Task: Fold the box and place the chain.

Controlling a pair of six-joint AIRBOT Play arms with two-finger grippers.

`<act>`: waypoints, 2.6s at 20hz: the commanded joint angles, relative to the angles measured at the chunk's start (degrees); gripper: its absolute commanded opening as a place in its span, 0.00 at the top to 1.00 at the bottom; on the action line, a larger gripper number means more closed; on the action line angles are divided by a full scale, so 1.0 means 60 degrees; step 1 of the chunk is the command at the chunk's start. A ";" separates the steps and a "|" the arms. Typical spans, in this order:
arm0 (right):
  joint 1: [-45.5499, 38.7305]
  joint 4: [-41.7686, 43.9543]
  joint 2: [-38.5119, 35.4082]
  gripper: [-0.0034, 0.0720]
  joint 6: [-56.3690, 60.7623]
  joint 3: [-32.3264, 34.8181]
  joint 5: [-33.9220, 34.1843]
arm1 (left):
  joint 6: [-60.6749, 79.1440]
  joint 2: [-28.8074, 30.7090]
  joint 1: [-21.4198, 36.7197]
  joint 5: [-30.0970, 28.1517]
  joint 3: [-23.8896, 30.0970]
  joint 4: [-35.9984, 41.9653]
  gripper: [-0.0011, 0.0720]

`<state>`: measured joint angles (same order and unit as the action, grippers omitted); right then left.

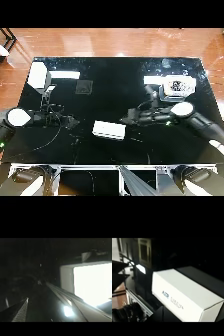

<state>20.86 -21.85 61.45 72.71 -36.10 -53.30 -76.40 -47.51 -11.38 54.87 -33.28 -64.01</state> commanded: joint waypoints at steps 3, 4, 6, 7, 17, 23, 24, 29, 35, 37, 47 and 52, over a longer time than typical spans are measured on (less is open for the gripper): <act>-0.2743 -0.1005 -0.1676 0.93 -0.0324 -0.0011 -0.2025 | 0.5457 -0.0933 -0.0171 0.0601 -0.1122 0.1636 0.13; -0.3100 -0.1392 -0.1829 0.93 -0.0277 -0.0011 -0.2138 | 0.8160 -0.1209 -0.0390 0.1290 -0.1366 0.2772 0.13; -0.3595 -0.1960 -0.1938 0.93 -0.0160 -0.0011 -0.2295 | 1.1238 -0.1541 -0.1089 0.1206 -0.1472 0.4054 0.13; -0.3687 -0.2211 -0.1934 0.93 -0.0149 -0.0004 -0.2302 | 1.2174 -0.1679 -0.1490 0.0841 -0.1472 0.4065 0.13; -0.3694 -0.3479 -0.1931 0.93 0.0102 0.0000 -0.2142 | 1.3631 -0.3209 -0.3351 -0.0780 -0.1472 0.3585 0.12; -0.3690 -0.3650 -0.1931 0.93 0.0102 0.0000 -0.1934 | 1.2429 -0.3512 -0.3395 -0.0798 -0.1472 0.3563 0.11; -0.3690 -0.3661 -0.1931 0.93 0.0102 0.0000 -0.1934 | 1.2426 -0.3559 -0.3395 -0.0801 -0.1472 0.3563 0.11; -0.3690 -0.3657 -0.1931 0.93 0.0102 0.0000 -0.1934 | 1.2429 -0.3756 -0.3475 -0.0798 -0.1494 0.3537 0.11; -0.3690 -0.3665 -0.1931 0.93 0.0102 0.0000 -0.1916 | 1.2429 -0.3756 -0.3570 -0.0878 -0.1512 0.3537 0.11; -0.3690 -0.3665 -0.1931 0.93 0.0098 0.0000 -0.1880 | 1.2429 -0.3756 -0.3570 -0.0933 -0.1512 0.3537 0.11; -0.3690 -0.3665 -0.1931 0.93 0.0098 0.0004 -0.1814 | 1.2429 -0.3803 -0.3570 -0.1049 -0.1512 0.3534 0.11; -0.3690 -0.3697 -0.1931 0.93 0.0102 0.0051 -0.1796 | 1.2429 -0.3880 -0.3570 -0.1064 -0.1512 0.3530 0.11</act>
<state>-1.26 -43.94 49.89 73.30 -35.92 -64.12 -1.87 -70.50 -32.77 48.56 -42.30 -42.68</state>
